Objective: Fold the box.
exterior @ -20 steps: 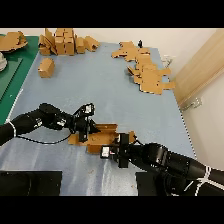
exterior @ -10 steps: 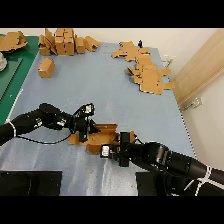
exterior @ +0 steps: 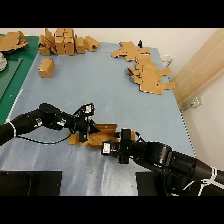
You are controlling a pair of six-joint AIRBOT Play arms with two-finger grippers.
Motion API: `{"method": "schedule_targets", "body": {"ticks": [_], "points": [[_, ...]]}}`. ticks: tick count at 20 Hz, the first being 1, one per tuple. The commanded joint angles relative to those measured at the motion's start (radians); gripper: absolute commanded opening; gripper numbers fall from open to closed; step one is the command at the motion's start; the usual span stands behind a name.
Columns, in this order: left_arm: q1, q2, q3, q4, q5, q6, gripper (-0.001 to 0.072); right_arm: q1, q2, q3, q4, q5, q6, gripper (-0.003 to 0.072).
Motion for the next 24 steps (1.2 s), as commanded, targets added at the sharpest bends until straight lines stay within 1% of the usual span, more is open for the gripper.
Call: {"method": "schedule_targets", "body": {"ticks": [1, 9, 10, 11, 14, 17, 20, 24], "points": [[0.000, 0.000, 0.000, 0.000, 0.000, 0.000, 0.0011, -0.004, 0.009, 0.000, -0.039, -0.037, 0.095, 0.0552], [0.000, 0.000, 0.000, 0.000, 0.000, 0.000, 0.0011, -0.004, 0.009, 0.000, -0.035, -0.052, 0.155, 0.0554], [0.000, 0.000, 0.000, 0.000, 0.001, 0.000, 0.0011, -0.005, 0.009, 0.000, -0.037, -0.052, 0.155, 0.0576], [0.000, 0.000, 0.000, 0.000, 0.000, 0.000, 0.0011, -0.011, 0.009, 0.000, -0.051, -0.053, 0.155, 0.0716], [0.000, 0.000, 0.000, 0.000, 0.000, 0.000, 0.0011, -0.065, 0.009, 0.000, -0.021, -0.022, 0.150, 0.0716], [0.000, 0.000, 0.000, 0.000, 0.000, 0.000, 0.0011, -0.086, 0.009, 0.000, 0.018, -0.006, 0.094, 0.0716], [0.000, 0.000, 0.000, 0.000, 0.000, 0.000, 0.0011, -0.102, 0.009, 0.000, 0.018, 0.055, 0.052, 0.0716], [0.000, 0.000, 0.000, 0.000, 0.000, 0.000, 0.0011, -0.123, -0.040, 0.000, 0.019, 0.076, 0.047, 0.0716]]}}
